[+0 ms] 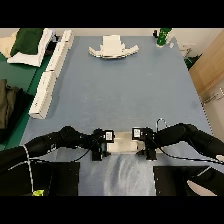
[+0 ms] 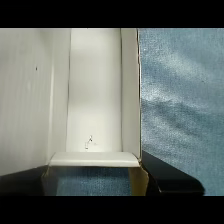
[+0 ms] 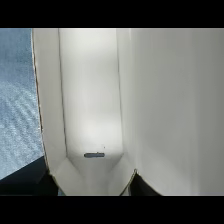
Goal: Fold the box.
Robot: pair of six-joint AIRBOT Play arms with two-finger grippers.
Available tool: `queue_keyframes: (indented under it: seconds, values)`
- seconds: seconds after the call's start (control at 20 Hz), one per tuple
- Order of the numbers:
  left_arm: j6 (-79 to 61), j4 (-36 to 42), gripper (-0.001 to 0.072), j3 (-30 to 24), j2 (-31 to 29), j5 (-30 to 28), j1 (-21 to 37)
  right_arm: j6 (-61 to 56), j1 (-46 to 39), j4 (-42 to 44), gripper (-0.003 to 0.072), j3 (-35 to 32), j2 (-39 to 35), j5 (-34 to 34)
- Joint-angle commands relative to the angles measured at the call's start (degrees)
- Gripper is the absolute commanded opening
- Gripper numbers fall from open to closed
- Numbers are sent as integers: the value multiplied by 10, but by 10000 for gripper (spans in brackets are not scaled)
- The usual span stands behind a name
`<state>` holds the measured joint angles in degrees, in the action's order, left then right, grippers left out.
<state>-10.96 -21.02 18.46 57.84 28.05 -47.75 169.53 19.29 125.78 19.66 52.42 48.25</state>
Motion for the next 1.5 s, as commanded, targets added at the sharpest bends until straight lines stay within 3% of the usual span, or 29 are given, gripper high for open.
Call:
queue_keyframes:
  seconds: [0.0,0.05,0.1,0.15,0.35,0.55,0.7,0.9,1.0,1.05,1.1,1.15,1.25,1.35,1.45]
  values:
    - [0,0,483,0,0,0,0,0,0,0,515,0,0,-1]
    - [0,0,484,0,0,0,0,0,0,0,546,0,0,1]
    - [0,0,484,0,0,0,0,-3,0,0,672,0,0,0]
    - [0,0,484,0,0,0,0,-7,0,0,720,0,0,0]
    - [0,0,483,0,0,0,0,-48,0,-14,720,2,-7,2]
    - [0,0,484,0,0,0,0,-183,0,-116,720,2,-63,20]
    - [0,0,483,0,0,0,0,-246,0,-187,720,3,-122,92]
    - [0,0,484,0,0,0,0,-446,0,-178,720,53,-204,207]
    - [0,0,483,0,0,0,0,-627,0,-122,704,82,-233,235]
    - [0,0,484,0,0,0,0,-702,0,-78,621,88,-239,236]
    - [0,0,483,0,0,0,0,-757,1,-24,490,87,-239,230]
    - [0,0,484,0,0,0,0,-782,3,18,447,85,-229,217]
    - [0,0,484,0,0,0,0,-807,26,46,446,85,-195,160]
    - [0,0,484,0,0,0,0,-824,53,50,286,85,-142,78]
    - [0,0,483,0,0,0,0,-817,65,49,287,101,-76,18]
